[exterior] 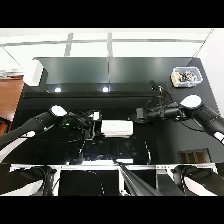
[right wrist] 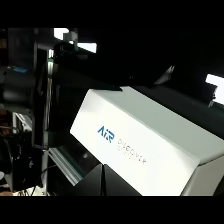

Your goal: Fold the box and place the chain.

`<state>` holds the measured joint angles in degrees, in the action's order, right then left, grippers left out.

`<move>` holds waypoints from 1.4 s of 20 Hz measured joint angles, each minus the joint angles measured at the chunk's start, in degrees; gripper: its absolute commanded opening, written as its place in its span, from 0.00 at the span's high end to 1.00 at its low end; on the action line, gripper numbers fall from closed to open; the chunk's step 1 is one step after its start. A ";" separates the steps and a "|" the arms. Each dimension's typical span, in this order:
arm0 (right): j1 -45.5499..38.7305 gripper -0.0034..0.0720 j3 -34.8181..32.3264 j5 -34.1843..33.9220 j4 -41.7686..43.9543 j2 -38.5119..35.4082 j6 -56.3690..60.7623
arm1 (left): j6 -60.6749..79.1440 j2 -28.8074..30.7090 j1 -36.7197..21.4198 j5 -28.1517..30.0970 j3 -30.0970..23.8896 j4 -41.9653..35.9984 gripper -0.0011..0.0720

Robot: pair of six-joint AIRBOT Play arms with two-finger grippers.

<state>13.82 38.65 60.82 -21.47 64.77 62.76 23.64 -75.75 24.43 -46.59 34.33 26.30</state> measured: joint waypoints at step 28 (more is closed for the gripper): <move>9.55 0.94 -0.17 -5.64 1.01 7.15 3.17 | 0.00 0.00 0.00 0.00 0.00 0.00 0.35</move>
